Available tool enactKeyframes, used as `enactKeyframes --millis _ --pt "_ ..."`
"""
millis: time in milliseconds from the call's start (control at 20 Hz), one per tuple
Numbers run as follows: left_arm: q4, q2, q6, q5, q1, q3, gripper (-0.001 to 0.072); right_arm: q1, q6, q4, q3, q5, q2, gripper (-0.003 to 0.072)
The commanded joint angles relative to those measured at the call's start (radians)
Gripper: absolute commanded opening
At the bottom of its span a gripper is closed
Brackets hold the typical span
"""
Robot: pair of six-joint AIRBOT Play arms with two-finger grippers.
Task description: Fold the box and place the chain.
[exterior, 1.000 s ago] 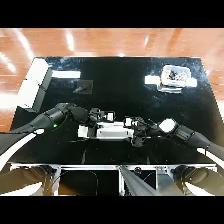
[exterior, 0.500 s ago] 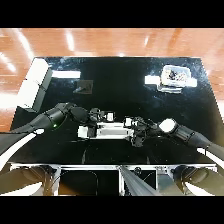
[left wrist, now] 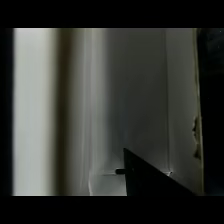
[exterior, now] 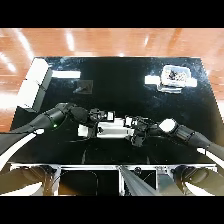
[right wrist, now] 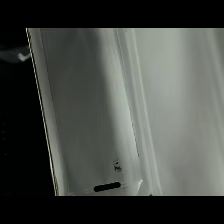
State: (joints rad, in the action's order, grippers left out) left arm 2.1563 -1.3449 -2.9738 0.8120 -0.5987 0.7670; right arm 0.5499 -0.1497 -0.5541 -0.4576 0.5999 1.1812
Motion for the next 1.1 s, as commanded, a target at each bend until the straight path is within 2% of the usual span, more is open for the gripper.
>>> enactKeyframes --millis 0,300,550,700,750,800,850,950,1050 --pt "0.001 0.021 0.043 -0.003 0.0 0.001 0.0435 0.001 0.0 -0.001 -0.001 0.004 0.001 0.0465" --pt "-0.047 0.117 0.096 0.032 0.042 0.001 0.0435 0.001 0.0 -0.001 -0.001 0.004 0.002 0.0465" --pt "-0.137 0.172 0.219 0.175 0.116 0.001 0.043 0.001 0.0 -0.001 -0.001 0.004 0.002 0.0465" --pt "-0.188 0.21 0.39 0.245 0.144 0.001 0.0406 0.001 0.0 -0.001 -0.001 0.004 0.002 0.0465" --pt "-0.218 0.223 0.486 0.277 0.147 0.001 0.0265 0.001 0.0 -0.001 -0.001 0.004 0.002 0.0465" --pt "-0.247 0.232 0.58 0.33 0.149 0.001 0.0049 0.001 0.0 -0.001 -0.001 0.004 0.002 0.0465" --pt "-0.263 0.234 0.632 0.409 0.151 0.001 0.0017 0.001 0.0 -0.001 -0.001 0.004 0.002 0.0465" --pt "-0.27 0.235 0.733 0.522 0.145 -0.002 0.0015 0.001 0.0 -0.001 -0.001 0.004 0.002 0.0465" --pt "-0.266 0.249 0.802 0.536 0.109 -0.002 0.0014 0.001 0.0 -0.001 -0.001 0.004 0.002 0.0464"
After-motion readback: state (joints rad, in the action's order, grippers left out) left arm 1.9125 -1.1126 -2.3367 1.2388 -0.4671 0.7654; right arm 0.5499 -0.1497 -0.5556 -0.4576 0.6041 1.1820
